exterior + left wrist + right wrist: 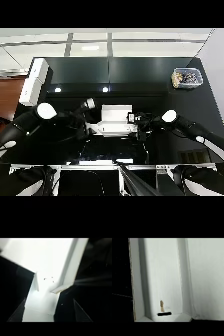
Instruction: Fold the box and place the chain.
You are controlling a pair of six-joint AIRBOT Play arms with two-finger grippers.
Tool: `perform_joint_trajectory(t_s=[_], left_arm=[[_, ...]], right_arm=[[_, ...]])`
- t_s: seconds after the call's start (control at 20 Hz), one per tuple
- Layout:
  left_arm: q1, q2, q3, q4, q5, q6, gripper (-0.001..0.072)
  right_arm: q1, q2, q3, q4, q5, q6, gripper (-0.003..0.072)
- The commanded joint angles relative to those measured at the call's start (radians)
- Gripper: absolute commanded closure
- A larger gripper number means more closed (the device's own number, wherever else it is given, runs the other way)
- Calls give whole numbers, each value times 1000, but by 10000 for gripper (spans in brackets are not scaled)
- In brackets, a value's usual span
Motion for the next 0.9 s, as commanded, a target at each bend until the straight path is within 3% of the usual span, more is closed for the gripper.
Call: perform_joint_trajectory(t_s=[0.0,0.15,0.4,0.55,0.85], left_arm=[[-86,-26,-12,96,104,249,4],[-80,-97,-11,58,112,216,5],[-80,-150,-11,-140,119,215,12],[-80,-150,-11,-128,132,215,49],[-80,-150,-11,-32,134,215,49]], right_arm=[[0,0,0,1,0,1,560],[0,0,0,1,0,1,559],[0,0,0,1,0,1,559],[0,0,0,1,0,1,560],[0,0,0,1,0,1,559]])
